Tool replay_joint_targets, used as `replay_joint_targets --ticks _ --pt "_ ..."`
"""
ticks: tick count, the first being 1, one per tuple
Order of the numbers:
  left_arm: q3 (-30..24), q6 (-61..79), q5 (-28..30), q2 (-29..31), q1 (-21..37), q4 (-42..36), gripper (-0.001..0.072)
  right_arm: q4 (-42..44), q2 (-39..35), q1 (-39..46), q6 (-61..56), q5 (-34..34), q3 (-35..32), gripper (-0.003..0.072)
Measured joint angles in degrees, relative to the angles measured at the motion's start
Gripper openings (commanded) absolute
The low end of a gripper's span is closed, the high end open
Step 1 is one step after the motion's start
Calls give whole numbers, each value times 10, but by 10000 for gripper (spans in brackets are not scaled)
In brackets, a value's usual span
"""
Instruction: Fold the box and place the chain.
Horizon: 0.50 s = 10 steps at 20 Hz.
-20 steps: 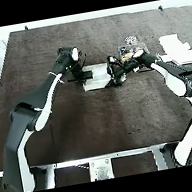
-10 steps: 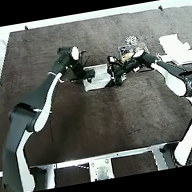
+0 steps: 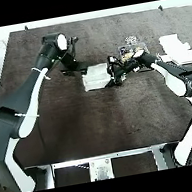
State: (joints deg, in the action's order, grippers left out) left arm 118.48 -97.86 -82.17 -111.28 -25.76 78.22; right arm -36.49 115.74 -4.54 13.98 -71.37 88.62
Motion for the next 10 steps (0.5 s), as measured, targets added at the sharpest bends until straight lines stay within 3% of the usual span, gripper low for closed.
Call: replay_joint_targets --ticks 4,10 --pt "-19 191 23 30 33 -28 695 0 0 0 0 0 0 584" --pt "-83 496 78 43 96 -160 695 0 0 0 0 0 0 584"
